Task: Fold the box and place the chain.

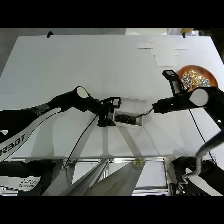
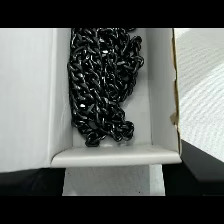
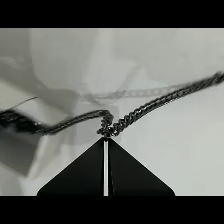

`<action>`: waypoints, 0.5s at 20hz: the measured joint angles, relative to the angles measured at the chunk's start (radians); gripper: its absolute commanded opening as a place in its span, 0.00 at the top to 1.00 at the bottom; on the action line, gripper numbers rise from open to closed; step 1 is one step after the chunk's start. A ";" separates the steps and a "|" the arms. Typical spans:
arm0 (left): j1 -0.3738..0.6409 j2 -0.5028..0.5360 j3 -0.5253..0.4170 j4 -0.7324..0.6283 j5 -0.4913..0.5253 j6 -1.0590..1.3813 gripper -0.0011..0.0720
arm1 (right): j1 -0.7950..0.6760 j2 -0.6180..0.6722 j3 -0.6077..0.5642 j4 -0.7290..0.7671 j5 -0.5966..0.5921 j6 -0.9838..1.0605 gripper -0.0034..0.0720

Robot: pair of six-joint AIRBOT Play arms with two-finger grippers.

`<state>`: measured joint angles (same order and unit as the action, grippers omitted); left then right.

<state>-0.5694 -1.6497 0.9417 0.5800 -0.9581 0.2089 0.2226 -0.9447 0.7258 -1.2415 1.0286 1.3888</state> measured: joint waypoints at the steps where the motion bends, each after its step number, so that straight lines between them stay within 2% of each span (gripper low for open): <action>1: 0.000 0.000 0.000 0.000 0.000 0.000 0.80 | 0.000 0.042 0.000 0.058 0.018 -0.041 0.94; 6: 0.000 0.000 0.000 0.000 0.000 0.000 0.80 | 0.000 0.216 0.000 0.307 0.066 -0.179 0.94; 10: 0.000 0.000 0.000 0.000 0.000 0.000 0.80 | 0.000 0.275 0.000 0.469 0.073 -0.261 0.94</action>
